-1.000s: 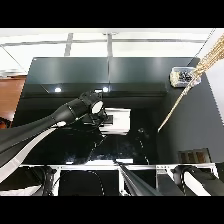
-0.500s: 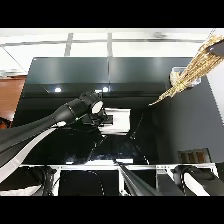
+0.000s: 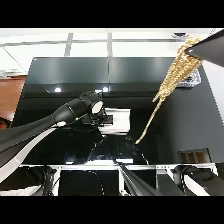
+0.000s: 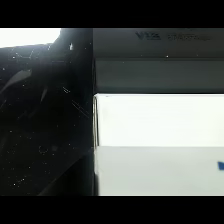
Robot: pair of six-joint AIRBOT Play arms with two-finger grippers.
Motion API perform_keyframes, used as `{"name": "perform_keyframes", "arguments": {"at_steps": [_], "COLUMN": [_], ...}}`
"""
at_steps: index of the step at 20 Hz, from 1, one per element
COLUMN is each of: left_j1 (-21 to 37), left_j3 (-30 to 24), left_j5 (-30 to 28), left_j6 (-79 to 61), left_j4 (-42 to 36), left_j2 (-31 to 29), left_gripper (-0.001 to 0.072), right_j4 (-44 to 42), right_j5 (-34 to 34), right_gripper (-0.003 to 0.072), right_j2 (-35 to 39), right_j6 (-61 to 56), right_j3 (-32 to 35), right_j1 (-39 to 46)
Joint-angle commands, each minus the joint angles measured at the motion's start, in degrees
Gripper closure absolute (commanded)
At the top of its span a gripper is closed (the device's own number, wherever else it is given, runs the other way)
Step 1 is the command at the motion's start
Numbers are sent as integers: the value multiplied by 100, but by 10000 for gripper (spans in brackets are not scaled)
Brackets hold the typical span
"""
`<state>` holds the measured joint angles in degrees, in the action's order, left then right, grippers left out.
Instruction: Fold the box and place the chain.
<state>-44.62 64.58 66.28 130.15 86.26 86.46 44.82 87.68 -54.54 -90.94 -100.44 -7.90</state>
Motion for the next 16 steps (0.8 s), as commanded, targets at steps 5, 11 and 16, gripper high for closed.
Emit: {"name": "perform_keyframes", "arguments": {"at_steps": [5, 11, 16], "left_j1": [0, 2, 2], "left_j3": [2, 2, 2], "left_j5": [28, 31, 31], "left_j6": [-2, -2, -2], "left_j4": [2, 4, 2], "left_j2": [0, 0, 0], "left_gripper": [683, 683, 683], "right_j4": [24, 26, 26], "right_j5": [-1132, -1237, -1178], "right_gripper": [680, 680, 680], "right_j2": [-271, -531, -706], "right_j6": [-120, -116, -118], "right_j3": [20, 20, 20], "right_j1": [-1145, -1222, -1222]}}
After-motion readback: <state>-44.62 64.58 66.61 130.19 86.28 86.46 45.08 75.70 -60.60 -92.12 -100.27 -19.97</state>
